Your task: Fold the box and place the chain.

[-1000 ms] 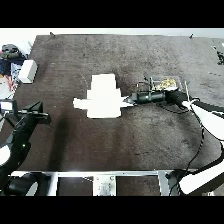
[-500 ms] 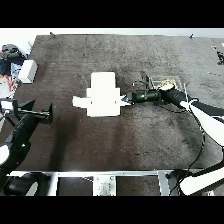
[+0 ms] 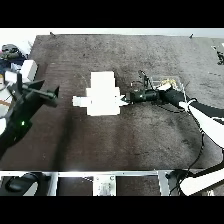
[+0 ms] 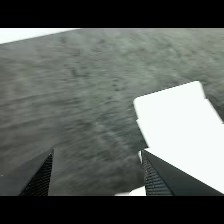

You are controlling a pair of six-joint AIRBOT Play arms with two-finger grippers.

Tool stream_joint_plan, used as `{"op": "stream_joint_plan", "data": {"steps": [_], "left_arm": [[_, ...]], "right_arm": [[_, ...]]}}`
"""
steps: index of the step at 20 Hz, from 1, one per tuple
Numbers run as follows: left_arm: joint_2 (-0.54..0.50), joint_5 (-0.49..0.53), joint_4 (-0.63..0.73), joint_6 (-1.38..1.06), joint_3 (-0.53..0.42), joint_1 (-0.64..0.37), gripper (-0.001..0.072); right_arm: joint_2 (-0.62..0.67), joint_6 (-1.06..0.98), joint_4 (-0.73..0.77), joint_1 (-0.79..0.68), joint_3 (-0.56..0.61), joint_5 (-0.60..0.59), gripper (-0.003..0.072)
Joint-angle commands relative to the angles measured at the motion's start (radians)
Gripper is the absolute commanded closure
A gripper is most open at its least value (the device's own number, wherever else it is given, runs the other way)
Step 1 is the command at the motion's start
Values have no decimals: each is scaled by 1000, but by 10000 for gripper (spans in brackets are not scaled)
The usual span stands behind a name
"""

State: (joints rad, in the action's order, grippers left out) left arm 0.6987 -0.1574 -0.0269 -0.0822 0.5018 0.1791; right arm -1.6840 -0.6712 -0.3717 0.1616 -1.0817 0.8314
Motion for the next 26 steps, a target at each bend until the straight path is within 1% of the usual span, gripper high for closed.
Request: {"op": "stream_joint_plan", "data": {"steps": [1, 3, 5, 7, 9, 10, 12, 14, 15, 16, 17, 20, 22, 24, 26], "left_arm": [[241, -65, 2, 33, 185, 0, 121], [381, -100, 1, 51, 301, 0, 121], [521, -169, 0, 86, 422, -1, 122], [660, -297, -19, 166, 545, -26, 122], [787, -461, -119, 331, 673, -68, 122], [842, -521, -174, 390, 734, -82, 122], [949, -634, -339, 524, 866, -100, 122], [1052, -793, -518, 651, 1006, -101, 122], [1105, -875, -581, 700, 1078, -101, 121], [1162, -953, -614, 728, 1154, -101, 121], [1210, -1003, -627, 749, 1215, -101, 121], [1335, -1163, -627, 771, 1374, -101, 121], [1393, -1194, -657, 791, 1441, -101, 120], [1436, -1214, -657, 793, 1492, -101, 121], [1474, -1215, -656, 808, 1533, -101, 121]], "right_arm": [[1, -2, 0, 3, 0, -6, 677], [1, 2, 1, 3, 0, -10, 677], [1, 6, -3, 3, 0, -13, 677], [1, 6, -3, 3, 0, -29, 677], [1, 14, -3, 3, 0, -32, 677], [1, 20, -3, 4, 0, -32, 676], [1, 21, -4, 3, 0, -35, 676], [1, 20, -3, 3, 0, -35, 676], [1, 21, -4, 3, 0, -37, 676], [1, 21, -7, 3, 0, -39, 676], [1, 21, -14, 3, 0, -43, 676], [1, 21, -29, 3, 0, -43, 676], [1, 21, -29, 3, 0, -44, 676], [1, 24, -35, 3, 0, -44, 676], [1, 32, -51, 3, 0, -52, 676]]}}
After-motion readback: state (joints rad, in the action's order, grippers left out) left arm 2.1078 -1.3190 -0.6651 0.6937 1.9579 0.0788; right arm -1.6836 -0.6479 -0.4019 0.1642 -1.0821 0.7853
